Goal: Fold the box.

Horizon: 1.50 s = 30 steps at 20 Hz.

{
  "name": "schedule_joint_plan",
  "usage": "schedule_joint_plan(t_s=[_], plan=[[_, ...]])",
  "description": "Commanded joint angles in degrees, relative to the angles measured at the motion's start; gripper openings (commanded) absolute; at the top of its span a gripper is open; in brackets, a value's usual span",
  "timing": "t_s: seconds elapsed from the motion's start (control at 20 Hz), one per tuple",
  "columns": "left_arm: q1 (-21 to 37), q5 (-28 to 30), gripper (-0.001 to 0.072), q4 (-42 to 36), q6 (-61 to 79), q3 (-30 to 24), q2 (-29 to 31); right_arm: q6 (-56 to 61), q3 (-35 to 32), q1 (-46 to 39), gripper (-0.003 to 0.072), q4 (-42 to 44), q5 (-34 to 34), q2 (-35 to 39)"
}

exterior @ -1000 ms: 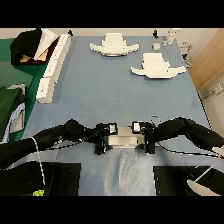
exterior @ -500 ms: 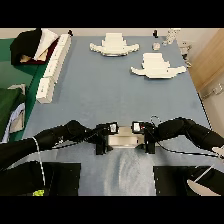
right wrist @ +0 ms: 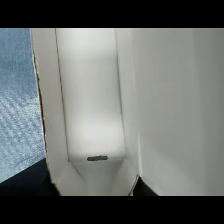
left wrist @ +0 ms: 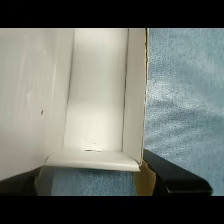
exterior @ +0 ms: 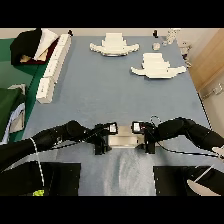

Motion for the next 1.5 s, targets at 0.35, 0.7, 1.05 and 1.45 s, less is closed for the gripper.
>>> schedule_joint_plan(t_s=[0.35,0.7,1.05,1.45], plan=[[-0.11,0.11,0.0696,-0.74,1.51,0.04,0.17,0.02,-0.02,0.04,0.0512,0.02,0.0,0.02],[2.93,-4.59,0.0696,-3.58,6.05,0.04,0.26,0.02,-0.02,0.04,0.0512,0.02,0.0,0.02],[2.97,-4.87,0.0696,-7.65,10.62,-0.61,0.39,0.02,-0.02,0.04,0.0511,0.02,0.0,0.02],[1.9,-1.2,0.0695,-7.58,10.62,-1.29,-0.04,0.02,-0.02,0.04,0.0511,0.04,0.0,0.02]])
